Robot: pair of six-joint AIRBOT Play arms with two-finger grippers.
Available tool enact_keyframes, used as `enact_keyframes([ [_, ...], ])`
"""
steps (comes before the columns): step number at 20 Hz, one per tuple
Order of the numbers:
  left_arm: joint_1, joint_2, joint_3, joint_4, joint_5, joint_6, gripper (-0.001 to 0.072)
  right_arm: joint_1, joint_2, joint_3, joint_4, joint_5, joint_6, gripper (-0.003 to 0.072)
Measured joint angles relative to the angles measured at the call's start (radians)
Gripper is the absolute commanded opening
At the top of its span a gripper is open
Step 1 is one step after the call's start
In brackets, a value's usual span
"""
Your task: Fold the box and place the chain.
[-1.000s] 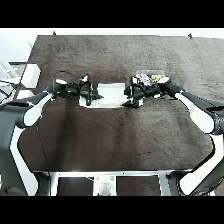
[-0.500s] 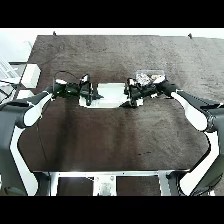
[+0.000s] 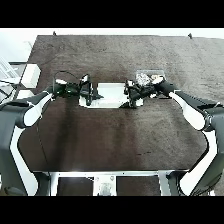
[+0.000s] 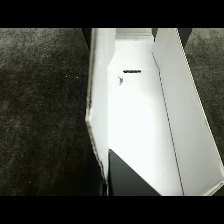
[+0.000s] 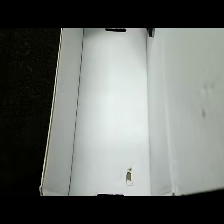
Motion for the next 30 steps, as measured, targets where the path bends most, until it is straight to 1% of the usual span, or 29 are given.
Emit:
enact_keyframes([
  [10, 0.0, 0.0, 0.0, 0.0, 0.0, 0.0, 0.0025, 0.006, -0.011, 0.012, 0.025, 0.002, -0.002, 0.0646],
  [11, 0.0, 0.0, 0.0, 0.0, 0.0, 0.0, 0.0025, 0.006, -0.011, 0.012, 0.025, 0.002, -0.002, 0.0635],
  [12, 0.0, 0.0, 0.0, 0.0, 0.0, 0.0, 0.0025, 0.007, -0.011, 0.012, 0.025, 0.002, -0.002, 0.0593],
  [30, 0.0, 0.0, 0.0, 0.0, 0.0, 0.0, 0.0025, 0.008, -0.011, 0.013, 0.003, -0.003, -0.01, 0.0594],
])
